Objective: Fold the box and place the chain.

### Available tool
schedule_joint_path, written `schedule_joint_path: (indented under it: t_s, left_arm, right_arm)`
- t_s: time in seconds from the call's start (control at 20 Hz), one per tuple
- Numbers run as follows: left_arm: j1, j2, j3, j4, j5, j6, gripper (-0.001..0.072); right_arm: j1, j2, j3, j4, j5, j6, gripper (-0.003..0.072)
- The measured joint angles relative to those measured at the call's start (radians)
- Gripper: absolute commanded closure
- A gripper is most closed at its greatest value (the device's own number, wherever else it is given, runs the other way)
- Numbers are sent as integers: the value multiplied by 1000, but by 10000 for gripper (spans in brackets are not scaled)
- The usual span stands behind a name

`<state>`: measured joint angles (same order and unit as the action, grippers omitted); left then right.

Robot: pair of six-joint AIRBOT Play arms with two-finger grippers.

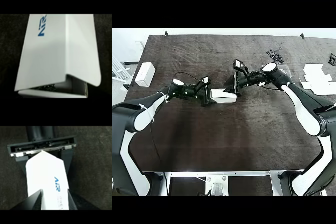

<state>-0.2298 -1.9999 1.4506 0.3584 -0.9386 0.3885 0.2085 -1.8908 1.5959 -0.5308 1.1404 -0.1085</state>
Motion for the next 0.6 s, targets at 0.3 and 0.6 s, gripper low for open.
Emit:
schedule_joint_path:
  t_s: [0.3,0.6]
  left_arm:
    - [0,0,0,0,3,0,376]
    - [0,0,0,0,2,0,375]
  right_arm:
    - [2,-16,0,-11,-16,-4,336]
    - [2,-14,19,8,-29,-6,335]
